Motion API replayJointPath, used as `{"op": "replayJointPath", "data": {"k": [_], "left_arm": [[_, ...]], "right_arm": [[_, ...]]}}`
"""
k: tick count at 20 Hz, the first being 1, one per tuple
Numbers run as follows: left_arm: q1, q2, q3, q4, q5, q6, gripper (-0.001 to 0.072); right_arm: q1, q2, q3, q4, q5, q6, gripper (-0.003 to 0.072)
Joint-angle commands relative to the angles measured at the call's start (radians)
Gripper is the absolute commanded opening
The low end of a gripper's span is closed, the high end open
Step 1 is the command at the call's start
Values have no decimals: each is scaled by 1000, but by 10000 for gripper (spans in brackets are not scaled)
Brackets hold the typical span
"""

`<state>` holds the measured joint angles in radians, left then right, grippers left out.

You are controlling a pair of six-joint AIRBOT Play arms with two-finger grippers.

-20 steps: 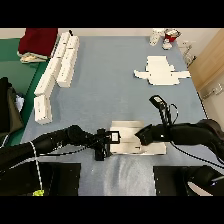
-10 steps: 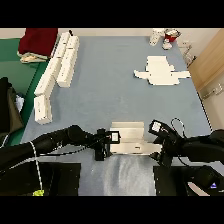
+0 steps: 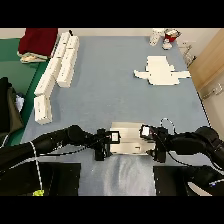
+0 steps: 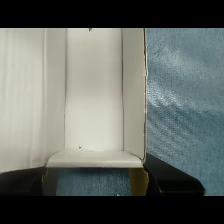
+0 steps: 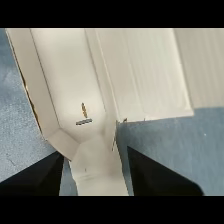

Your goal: Fold the box.

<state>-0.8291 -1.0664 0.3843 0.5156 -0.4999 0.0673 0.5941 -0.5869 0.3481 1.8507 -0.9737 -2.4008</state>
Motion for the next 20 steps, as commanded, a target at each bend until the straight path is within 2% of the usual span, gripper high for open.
{"op": "replayJointPath", "data": {"k": [1,4,5,11,12,13,14,15,20], "left_arm": [[0,0,0,0,0,0,523],[0,0,0,0,0,0,523],[0,0,0,0,0,0,523],[0,0,0,0,0,0,523],[0,0,0,0,0,0,523],[0,0,0,0,0,0,523],[0,0,0,0,0,0,523],[0,0,0,0,0,0,523],[0,0,0,0,0,0,523]], "right_arm": [[8,-29,-1,48,26,-97,545],[45,-29,-1,65,42,-133,209],[57,-30,-1,69,53,-133,140],[81,-93,-1,103,136,-167,141],[81,-107,-1,111,153,-168,187],[81,-120,-1,126,167,-177,351],[81,-133,-1,144,179,-186,554],[81,-141,-1,149,181,-186,603],[80,-135,0,128,162,-172,582]]}}
